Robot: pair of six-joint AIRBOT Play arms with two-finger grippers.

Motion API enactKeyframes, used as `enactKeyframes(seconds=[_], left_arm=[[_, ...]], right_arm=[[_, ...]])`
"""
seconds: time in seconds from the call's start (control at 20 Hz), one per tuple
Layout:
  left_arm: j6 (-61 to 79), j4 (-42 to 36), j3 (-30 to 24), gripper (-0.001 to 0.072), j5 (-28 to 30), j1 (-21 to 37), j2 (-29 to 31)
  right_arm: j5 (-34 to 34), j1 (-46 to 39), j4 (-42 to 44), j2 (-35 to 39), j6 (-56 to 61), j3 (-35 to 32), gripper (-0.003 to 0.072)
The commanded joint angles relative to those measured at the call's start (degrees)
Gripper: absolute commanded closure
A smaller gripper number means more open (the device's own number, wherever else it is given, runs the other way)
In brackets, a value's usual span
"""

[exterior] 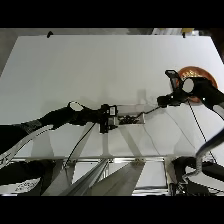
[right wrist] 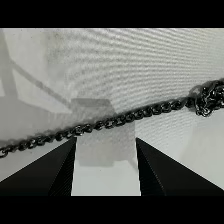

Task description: Fold the box and place the chain.

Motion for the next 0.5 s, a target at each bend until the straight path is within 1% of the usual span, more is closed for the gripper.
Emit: enactKeyframes(seconds=[0.0,0.1,0.15,0.2,0.25,0.35,0.45], left_arm=[[0.0,0.0,0.0,0.054,0.0,0.0,0.0],[0.0,0.0,0.0,0.054,0.0,0.0,0.0],[0.0,0.0,0.0,0.054,0.0,0.0,0.0],[0.0,0.0,0.0,0.054,0.0,0.0,0.0],[0.0,0.0,0.0,0.054,0.0,0.0,0.0],[0.0,0.0,0.0,0.054,0.0,0.0,0.0],[0.0,0.0,0.0,0.054,0.0,0.0,0.0]], right_arm=[[-0.7,0.0,-0.1,-2.2,0.4,0.0,0.0281],[-0.1,0.0,0.3,-3.7,0.4,0.0,0.0285],[0.2,0.0,0.3,-4.1,0.4,0.0,0.0301],[0.2,0.0,0.3,-4.1,0.4,0.0,0.0332],[0.2,0.0,0.3,-4.1,0.3,0.0,0.0425],[0.2,0.0,0.3,-4.1,0.4,0.0,0.0513],[0.5,0.1,0.3,-3.7,0.3,0.0,0.0648]])
